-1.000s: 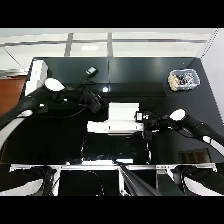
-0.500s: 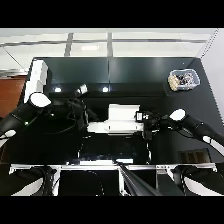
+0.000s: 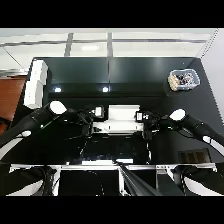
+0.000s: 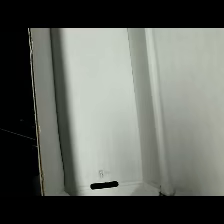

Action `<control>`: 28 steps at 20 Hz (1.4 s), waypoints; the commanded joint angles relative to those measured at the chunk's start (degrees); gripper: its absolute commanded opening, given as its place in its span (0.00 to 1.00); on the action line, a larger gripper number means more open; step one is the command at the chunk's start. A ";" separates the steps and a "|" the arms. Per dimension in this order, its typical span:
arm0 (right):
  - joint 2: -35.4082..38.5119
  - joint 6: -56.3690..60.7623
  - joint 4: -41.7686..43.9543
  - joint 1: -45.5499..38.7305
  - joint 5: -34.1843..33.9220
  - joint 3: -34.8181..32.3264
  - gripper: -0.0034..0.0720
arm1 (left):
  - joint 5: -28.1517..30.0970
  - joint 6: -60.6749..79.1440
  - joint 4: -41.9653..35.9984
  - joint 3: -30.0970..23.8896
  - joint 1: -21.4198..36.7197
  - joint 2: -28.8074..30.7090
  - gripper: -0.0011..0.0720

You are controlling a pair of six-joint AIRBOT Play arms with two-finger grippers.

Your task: Fold the box and place the chain.

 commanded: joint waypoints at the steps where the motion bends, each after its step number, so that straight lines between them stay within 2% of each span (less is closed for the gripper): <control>1: -0.04 0.02 0.00 0.00 0.02 0.00 0.07 | 2.12 1.95 -1.49 -0.07 -2.14 -1.77 0.93; 3: -0.04 0.02 0.00 0.00 0.02 0.00 0.07 | 2.16 1.97 -1.49 -0.07 -2.89 -2.58 0.93; 5: -0.04 0.02 0.00 0.00 0.02 0.00 0.07 | 2.16 1.99 -2.51 -0.07 -3.72 -2.97 0.82; 6: -0.04 0.02 0.00 0.00 0.02 0.00 0.07 | 2.29 2.01 -3.10 -0.07 -4.28 -3.06 0.75; 7: -0.04 0.02 0.02 0.00 0.02 0.00 0.07 | 2.62 2.01 -3.32 -0.07 -4.68 -3.06 0.59; 8: -0.04 0.02 0.00 0.00 0.02 0.00 0.07 | 2.73 2.01 -3.48 -0.07 -4.90 -3.06 0.47; 9: -0.04 0.02 0.00 0.00 0.02 0.00 0.07 | 2.80 1.99 -3.91 -0.07 -5.03 -3.06 0.37; 10: -0.04 0.02 0.02 0.00 0.02 0.00 0.07 | 2.82 1.99 -4.57 -0.07 -5.03 -3.06 0.32; 16: -0.04 0.02 0.00 0.00 0.02 0.00 0.07 | 2.82 1.99 -11.45 -0.07 -5.07 -3.54 0.31; 20: -0.04 0.02 0.00 0.00 0.02 0.00 0.07 | 2.84 2.43 -16.15 -0.07 -5.75 -5.88 0.31; 28: -0.04 0.02 0.00 0.00 0.02 0.00 0.07 | 2.91 2.38 -16.13 0.68 -6.49 -6.69 0.31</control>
